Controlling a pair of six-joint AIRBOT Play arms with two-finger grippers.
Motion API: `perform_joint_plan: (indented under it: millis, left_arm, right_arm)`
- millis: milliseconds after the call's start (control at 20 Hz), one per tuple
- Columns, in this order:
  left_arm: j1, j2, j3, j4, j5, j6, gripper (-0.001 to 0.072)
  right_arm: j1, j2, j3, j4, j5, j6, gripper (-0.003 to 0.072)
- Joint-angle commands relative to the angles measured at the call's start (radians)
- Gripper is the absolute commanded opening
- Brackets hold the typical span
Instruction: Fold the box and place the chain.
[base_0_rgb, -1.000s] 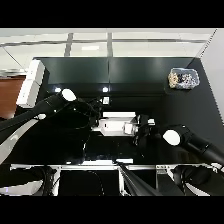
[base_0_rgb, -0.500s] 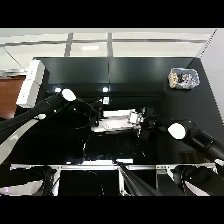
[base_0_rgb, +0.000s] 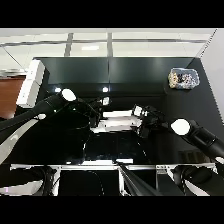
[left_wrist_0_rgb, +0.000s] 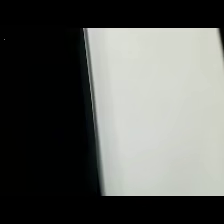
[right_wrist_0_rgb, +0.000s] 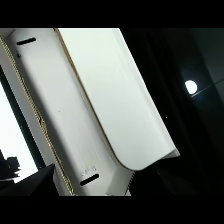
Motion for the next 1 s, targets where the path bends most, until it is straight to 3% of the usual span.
perform_joint_plan:
  millis: [0, 350, 550, 950]
  left_arm:
    - [0.0, -0.001, 0.0, 0.0, 0.0, 0.0, 0.0028]
    - [0.0, -0.001, 0.0, 0.0, 0.0, 0.0, 0.0028]
    - [0.0, -0.001, 0.0, -0.001, 0.0, 0.0, 0.0028]
    - [0.0, -0.001, 0.0, -0.001, -0.005, -0.002, 0.0028]
  right_arm:
    - [-0.037, -0.012, 0.0, 0.16, 0.047, -0.098, 0.0707]
    - [-0.111, -0.101, 0.0, 0.429, 0.146, -0.492, 0.0707]
    - [-0.126, -0.167, 0.0, 0.403, 0.26, -0.551, 0.0707]
    - [-0.127, -0.254, 0.0, 0.297, 0.198, -0.567, 0.0707]
